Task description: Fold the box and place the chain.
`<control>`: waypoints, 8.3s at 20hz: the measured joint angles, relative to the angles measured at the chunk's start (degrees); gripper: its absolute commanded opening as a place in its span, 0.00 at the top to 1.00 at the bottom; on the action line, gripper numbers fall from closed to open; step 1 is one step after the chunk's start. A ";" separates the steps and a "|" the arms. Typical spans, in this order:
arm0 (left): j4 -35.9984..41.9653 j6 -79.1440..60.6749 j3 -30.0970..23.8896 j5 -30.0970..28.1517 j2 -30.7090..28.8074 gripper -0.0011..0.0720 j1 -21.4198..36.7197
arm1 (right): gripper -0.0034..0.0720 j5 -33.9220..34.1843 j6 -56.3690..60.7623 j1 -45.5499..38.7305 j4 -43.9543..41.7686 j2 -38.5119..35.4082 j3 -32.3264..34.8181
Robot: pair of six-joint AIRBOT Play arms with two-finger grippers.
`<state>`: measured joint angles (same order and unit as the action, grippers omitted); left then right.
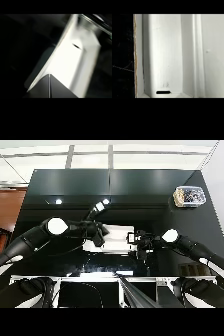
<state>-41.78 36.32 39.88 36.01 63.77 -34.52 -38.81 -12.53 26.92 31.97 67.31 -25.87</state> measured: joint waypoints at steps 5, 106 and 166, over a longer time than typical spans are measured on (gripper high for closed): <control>2.40 -0.09 -0.72 -7.17 6.86 0.94 0.33 | 0.55 0.04 0.02 0.00 0.00 0.00 0.00; 7.85 28.55 -5.81 18.47 3.43 0.15 10.47 | 0.55 0.31 0.09 0.00 -0.13 0.00 0.02; -43.12 99.06 15.04 22.64 17.68 0.63 -16.09 | 0.55 0.37 0.11 0.00 -0.24 0.00 0.02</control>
<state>-84.90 135.37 54.92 58.65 81.45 -50.61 -38.44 -12.43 26.92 31.73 67.31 -25.85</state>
